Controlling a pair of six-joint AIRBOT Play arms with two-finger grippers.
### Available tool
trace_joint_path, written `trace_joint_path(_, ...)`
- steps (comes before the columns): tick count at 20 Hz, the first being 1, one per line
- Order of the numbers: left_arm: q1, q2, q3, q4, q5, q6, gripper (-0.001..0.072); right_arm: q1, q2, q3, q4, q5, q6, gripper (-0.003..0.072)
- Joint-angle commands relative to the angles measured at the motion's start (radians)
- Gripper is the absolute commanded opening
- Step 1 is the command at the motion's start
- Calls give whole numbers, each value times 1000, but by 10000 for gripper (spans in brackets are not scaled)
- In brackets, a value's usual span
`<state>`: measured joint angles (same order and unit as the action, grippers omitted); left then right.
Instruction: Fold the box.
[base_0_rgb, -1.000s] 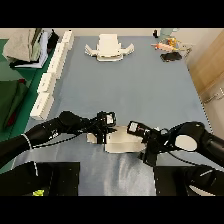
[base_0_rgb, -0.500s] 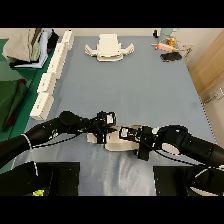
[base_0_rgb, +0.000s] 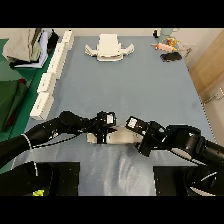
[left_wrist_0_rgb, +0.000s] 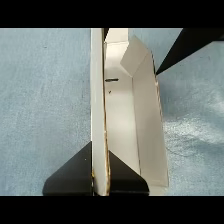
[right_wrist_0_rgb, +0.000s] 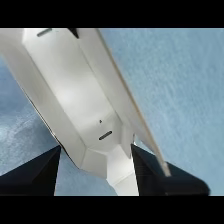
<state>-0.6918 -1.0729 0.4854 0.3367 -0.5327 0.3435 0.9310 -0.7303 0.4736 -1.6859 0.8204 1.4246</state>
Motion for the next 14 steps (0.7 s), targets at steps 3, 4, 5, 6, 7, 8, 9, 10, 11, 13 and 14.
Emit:
trace_joint_path(3, 0, 0, 0, 0, 2, 0, 16, 0, -44, -1, -65, 4, 113, 653)
trace_joint_path(4, 0, 1, 0, 0, 1, 0, 15, 0, -56, -1, -65, -3, 112, 656)
trace_joint_path(5, 0, 1, 0, 0, 1, 0, 16, -1, -62, -1, -66, -16, 112, 675)
trace_joint_path(6, 0, 1, 0, 0, 1, 0, 15, -3, -62, -1, -72, -26, 112, 676)
trace_joint_path(7, 0, 1, 0, 0, 2, 0, 15, -3, -61, 2, -77, -27, 112, 675)
trace_joint_path(8, 0, 1, 0, 0, 2, 0, 15, -3, -60, 2, -94, -24, 112, 711)
trace_joint_path(9, 0, 1, 0, 0, 1, 0, 16, -3, -60, 2, -104, -21, 111, 720)
trace_joint_path(10, 0, 1, 0, 0, 1, 0, 16, -10, -60, 2, -101, -25, 104, 720)
trace_joint_path(11, 0, 1, 0, 0, 1, 0, 16, -22, -60, 2, -95, -28, 94, 720)
trace_joint_path(13, 0, 1, 0, 0, 1, 0, 15, -60, -60, 2, -62, -39, 2, 720)
trace_joint_path(14, 0, 1, 0, 0, 2, 0, 15, -95, -60, 2, -3, -50, -104, 720)
